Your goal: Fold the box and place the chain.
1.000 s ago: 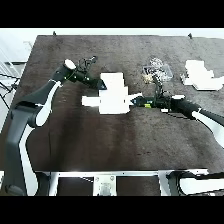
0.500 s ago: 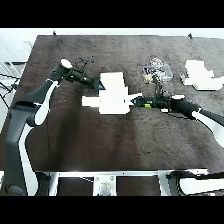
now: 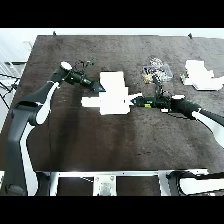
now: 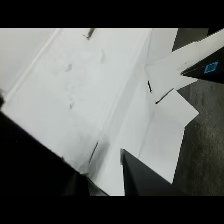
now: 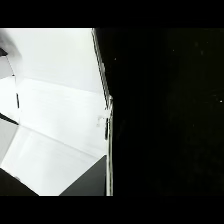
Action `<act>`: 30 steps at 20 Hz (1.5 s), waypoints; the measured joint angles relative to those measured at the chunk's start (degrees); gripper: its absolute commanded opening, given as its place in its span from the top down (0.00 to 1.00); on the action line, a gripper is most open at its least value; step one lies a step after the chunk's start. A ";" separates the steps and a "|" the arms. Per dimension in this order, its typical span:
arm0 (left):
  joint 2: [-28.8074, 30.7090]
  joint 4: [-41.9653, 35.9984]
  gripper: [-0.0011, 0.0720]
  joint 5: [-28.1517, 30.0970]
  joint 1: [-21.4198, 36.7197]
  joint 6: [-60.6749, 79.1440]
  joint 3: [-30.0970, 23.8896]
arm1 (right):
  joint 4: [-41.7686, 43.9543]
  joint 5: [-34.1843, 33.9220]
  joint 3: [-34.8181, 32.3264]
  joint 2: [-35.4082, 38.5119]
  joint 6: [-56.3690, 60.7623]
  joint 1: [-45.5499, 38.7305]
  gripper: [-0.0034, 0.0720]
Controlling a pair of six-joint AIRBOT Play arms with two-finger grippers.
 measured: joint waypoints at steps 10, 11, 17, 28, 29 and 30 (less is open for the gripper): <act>-0.22 -0.83 0.96 -1.07 0.00 8.24 0.02 | 0.02 0.04 -0.02 -0.02 -0.22 -0.09 0.69; -0.20 -0.90 0.96 -1.60 0.00 10.05 0.02 | 0.04 0.02 0.00 0.00 -0.20 -0.24 0.69; 0.07 -2.03 0.97 -4.09 0.00 23.06 0.02 | 0.22 0.07 0.04 2.01 -0.22 -4.68 0.55; 6.54 -5.35 0.97 0.72 -0.07 44.87 -9.14 | 0.07 0.81 0.00 7.93 -0.22 -14.58 0.55; 7.06 -5.70 0.97 1.79 -0.17 46.77 -10.91 | 0.07 0.85 -0.02 8.02 -0.22 -14.67 0.55; 7.45 -5.97 0.97 2.93 -0.33 48.46 -12.39 | 0.07 0.85 0.00 8.07 -0.22 -14.75 0.55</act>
